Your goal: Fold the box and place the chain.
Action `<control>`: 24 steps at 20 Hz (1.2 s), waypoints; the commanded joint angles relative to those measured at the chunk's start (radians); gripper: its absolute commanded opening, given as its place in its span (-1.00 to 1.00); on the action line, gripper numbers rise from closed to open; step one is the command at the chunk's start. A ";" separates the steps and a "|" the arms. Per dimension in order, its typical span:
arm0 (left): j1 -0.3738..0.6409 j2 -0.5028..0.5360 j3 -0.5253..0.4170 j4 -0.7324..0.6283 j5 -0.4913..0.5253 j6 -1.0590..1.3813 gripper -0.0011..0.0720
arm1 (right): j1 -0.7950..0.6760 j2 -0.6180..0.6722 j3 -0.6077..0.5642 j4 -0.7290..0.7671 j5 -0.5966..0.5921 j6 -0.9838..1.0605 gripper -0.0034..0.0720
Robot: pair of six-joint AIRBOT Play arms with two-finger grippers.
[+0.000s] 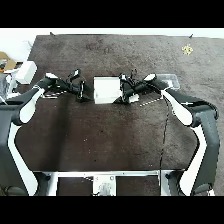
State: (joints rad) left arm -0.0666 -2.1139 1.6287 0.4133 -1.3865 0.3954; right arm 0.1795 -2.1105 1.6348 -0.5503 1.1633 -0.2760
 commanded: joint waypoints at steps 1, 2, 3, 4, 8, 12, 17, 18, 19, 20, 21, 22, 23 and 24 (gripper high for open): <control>0.000 -0.001 0.000 0.002 -0.017 -0.002 1.00 | 0.000 0.000 0.000 0.000 0.000 0.000 0.22; 0.000 -0.001 0.000 0.002 -0.018 -0.002 1.00 | 0.000 0.000 0.000 0.000 0.000 0.000 0.22; 0.000 -0.001 0.000 0.002 -0.018 -0.002 1.00 | 0.000 0.000 0.000 0.000 0.000 0.000 0.22; 0.000 -0.002 0.000 0.002 -0.016 -0.002 1.00 | 0.000 0.000 0.000 0.000 0.000 0.000 0.22; -0.020 -0.002 -0.011 0.002 0.045 -0.002 1.00 | 0.000 0.000 0.000 0.000 0.000 0.000 0.22; -0.041 -0.002 -0.011 -0.027 0.053 -0.002 1.00 | 0.000 0.000 0.000 0.000 0.000 0.000 0.22; -0.064 -0.002 -0.047 -0.026 0.146 0.000 1.00 | 0.000 0.000 0.000 0.000 0.000 0.000 0.22; -0.064 -0.002 -0.061 -0.034 0.161 0.009 1.00 | 0.000 0.000 0.000 0.000 0.000 0.000 0.22; -0.064 -0.002 -0.071 -0.035 0.177 0.026 1.00 | 0.000 0.000 0.000 0.000 0.000 0.000 0.22; -0.064 -0.003 -0.076 -0.036 0.182 0.043 1.00 | 0.000 0.000 0.000 0.000 0.000 0.000 0.22; -0.064 -0.006 -0.076 -0.047 0.179 0.051 1.00 | 0.000 0.000 0.000 0.000 0.000 0.000 0.22; -0.064 -0.009 -0.076 -0.062 0.170 0.063 1.00 | 0.000 0.000 0.000 0.000 0.000 0.000 0.22; -0.064 -0.011 -0.076 -0.074 0.161 0.079 1.00 | 0.000 0.000 0.000 0.000 0.000 0.000 0.22; -0.064 -0.011 -0.076 -0.083 0.153 0.092 1.00 | 0.000 0.000 0.000 0.000 0.000 0.000 0.22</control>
